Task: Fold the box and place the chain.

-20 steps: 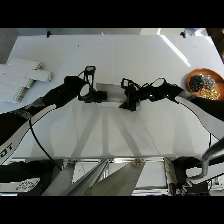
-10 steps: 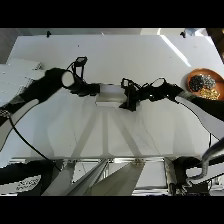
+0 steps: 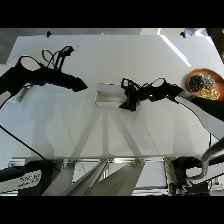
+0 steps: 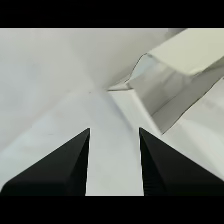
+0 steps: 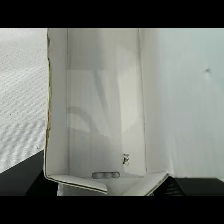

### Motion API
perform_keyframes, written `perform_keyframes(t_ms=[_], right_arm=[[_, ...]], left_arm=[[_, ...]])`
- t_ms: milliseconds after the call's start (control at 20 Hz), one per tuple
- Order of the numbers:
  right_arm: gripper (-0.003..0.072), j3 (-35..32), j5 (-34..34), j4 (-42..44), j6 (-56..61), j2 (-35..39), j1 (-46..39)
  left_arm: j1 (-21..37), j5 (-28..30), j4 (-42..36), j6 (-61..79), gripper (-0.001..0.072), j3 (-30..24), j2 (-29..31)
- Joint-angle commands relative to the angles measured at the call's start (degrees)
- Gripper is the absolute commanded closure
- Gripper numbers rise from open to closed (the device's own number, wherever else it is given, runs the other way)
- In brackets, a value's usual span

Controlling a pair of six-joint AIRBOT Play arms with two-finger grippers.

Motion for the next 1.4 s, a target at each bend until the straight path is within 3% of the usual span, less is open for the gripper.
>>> perform_keyframes(t_ms=[0, 100, 200, 400, 700, 1350], right_arm=[[0.0261, 0.0, 0.0, 0.0, 0.0, 0.0, 0.0], [0.0261, 0.0, 0.0, 0.0, 0.0, 0.0, 0.0], [0.0261, 0.0, 0.0, 0.0, 0.0, 0.0, 0.0], [0.0261, 0.0, 0.0, 0.0, 0.0, 0.0, 0.0], [0.0261, 0.0, 0.0, 0.0, 0.0, 0.0, 0.0], [0.0261, 0.0, 0.0, 0.0, 0.0, 0.0, 0.0]], left_arm=[[4.9, -8.0, -4.2, 34.0, 0.0331, 0.0, -3.9], [5.4, -12.6, -8.6, 55.6, 0.0163, 0.0, -8.3], [5.0, -14.4, -13.7, 71.9, 0.0143, 0.0, -13.0], [2.7, -10.1, -15.4, 74.1, 0.0011, 0.0, -18.8], [-0.1, -5.7, -14.9, 73.7, 0.0011, 1.4, -20.3], [-2.2, -8.5, -17.7, 73.6, 0.0011, 3.1, -21.1]])
